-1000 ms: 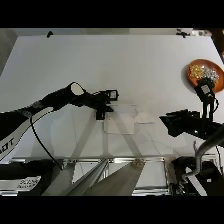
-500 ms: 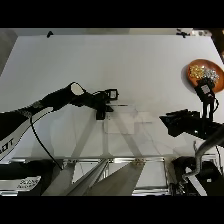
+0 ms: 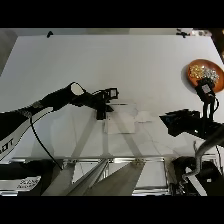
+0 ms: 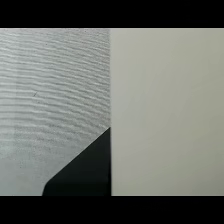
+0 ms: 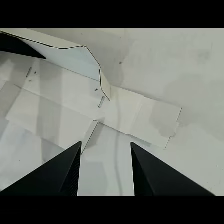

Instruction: Fold the box and place the chain.

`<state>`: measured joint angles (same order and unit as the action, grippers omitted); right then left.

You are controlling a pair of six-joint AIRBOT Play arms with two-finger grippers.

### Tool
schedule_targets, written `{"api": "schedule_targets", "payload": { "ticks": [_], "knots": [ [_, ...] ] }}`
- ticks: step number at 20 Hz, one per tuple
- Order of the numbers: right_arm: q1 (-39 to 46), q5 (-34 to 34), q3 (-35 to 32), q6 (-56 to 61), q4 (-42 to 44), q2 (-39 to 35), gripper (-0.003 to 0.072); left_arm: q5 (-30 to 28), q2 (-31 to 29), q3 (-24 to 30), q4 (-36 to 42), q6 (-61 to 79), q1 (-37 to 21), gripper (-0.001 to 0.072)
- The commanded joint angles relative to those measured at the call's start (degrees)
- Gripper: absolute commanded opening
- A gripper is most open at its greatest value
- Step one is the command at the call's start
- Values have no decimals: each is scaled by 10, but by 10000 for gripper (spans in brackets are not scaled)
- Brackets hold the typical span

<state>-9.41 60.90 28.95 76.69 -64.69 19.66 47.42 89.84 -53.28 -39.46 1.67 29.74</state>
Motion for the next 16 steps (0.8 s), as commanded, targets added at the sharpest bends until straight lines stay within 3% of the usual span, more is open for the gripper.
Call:
{"api": "schedule_targets", "payload": {
  "ticks": [1, 3, 4, 5, 9, 12, 16],
  "knots": [
    [0, 0, 0, -2, 0, 0, 344, -1, 0, -1, 0, -2, 0, 14],
    [0, 20, 0, -61, 5, 0, 297, -1, 0, -1, 0, -3, 0, 14],
    [0, 49, 0, -127, 7, 0, 104, 0, 0, -1, 0, -3, 0, 14],
    [0, 75, 0, -179, 6, 0, 9, 0, 0, -1, 0, -3, 0, 14],
    [0, 70, -1, -213, -7, 3, 9, 0, 0, -1, 0, -2, 0, 14],
    [0, 26, -25, -332, 31, 29, 9, 0, 0, -1, 0, -3, 0, 14],
    [-12, 31, -63, -493, 64, 113, 9, 0, 0, -1, 0, -3, 0, 14]
  ]
}}
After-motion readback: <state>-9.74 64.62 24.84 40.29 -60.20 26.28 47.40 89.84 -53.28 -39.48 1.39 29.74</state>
